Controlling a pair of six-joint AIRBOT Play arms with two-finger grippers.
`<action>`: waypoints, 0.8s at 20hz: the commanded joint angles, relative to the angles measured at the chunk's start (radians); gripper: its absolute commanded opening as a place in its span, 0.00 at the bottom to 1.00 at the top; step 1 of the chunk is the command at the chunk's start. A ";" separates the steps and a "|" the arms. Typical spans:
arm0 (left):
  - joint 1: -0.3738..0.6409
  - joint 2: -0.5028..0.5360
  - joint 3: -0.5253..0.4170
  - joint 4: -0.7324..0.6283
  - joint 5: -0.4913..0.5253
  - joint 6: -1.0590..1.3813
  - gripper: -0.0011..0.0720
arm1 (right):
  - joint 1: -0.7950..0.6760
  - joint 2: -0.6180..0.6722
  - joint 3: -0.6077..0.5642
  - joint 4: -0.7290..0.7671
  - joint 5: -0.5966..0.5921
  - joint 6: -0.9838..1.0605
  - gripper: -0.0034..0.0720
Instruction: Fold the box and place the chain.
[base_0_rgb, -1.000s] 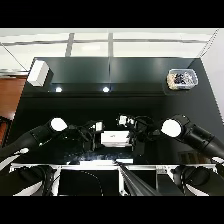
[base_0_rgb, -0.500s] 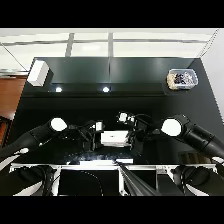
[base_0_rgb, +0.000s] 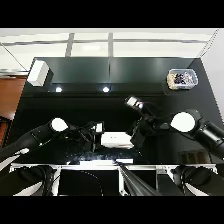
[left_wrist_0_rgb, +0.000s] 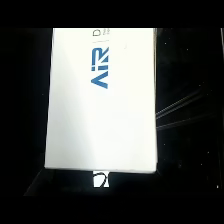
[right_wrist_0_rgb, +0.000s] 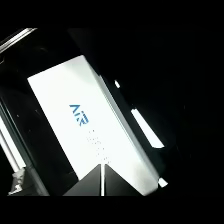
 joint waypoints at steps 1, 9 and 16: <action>0.001 0.000 0.000 0.000 0.005 -0.001 0.55 | -0.099 0.014 -0.021 0.023 0.171 0.293 0.07; 0.001 0.000 0.000 0.000 0.004 -0.001 0.55 | -0.073 -0.103 -0.186 0.567 -0.098 0.143 0.07; 0.001 0.000 0.000 0.000 0.004 -0.001 0.55 | -0.039 -0.218 -0.187 0.522 -0.101 0.144 0.07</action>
